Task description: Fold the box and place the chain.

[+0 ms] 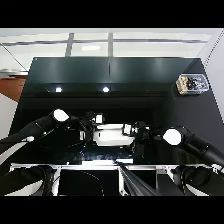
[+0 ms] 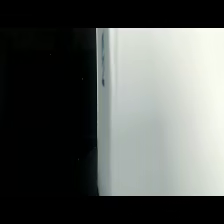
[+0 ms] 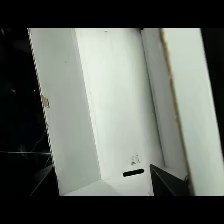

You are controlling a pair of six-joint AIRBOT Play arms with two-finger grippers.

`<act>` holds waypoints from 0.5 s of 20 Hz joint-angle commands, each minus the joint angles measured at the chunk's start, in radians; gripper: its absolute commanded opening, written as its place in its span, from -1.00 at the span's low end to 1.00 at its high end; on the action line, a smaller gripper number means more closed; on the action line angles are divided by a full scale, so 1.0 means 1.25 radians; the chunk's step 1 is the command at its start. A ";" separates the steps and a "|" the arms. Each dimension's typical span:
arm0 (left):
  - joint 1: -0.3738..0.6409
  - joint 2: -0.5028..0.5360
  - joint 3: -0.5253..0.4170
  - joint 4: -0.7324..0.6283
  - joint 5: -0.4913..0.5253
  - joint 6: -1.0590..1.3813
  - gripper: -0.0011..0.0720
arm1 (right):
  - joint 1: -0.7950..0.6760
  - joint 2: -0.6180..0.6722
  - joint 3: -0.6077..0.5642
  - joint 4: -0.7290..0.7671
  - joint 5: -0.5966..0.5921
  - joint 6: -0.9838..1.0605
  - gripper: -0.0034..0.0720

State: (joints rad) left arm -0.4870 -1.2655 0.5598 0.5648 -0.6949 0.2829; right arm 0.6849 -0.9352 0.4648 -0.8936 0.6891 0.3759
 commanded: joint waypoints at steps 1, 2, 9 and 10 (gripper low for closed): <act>-0.001 -0.001 0.000 0.000 0.000 0.000 -0.89 | -0.012 0.021 0.020 -0.095 0.010 0.080 0.97; -0.001 -0.001 0.000 0.000 -0.001 0.000 -0.89 | -0.027 0.024 0.026 -0.110 0.020 0.096 0.97; -0.001 -0.001 0.000 0.000 -0.001 0.000 -0.89 | -0.050 0.011 0.040 -0.097 0.005 0.056 0.97; -0.001 -0.001 0.000 0.000 -0.001 0.000 -0.89 | -0.050 0.001 0.040 -0.072 0.005 0.030 0.97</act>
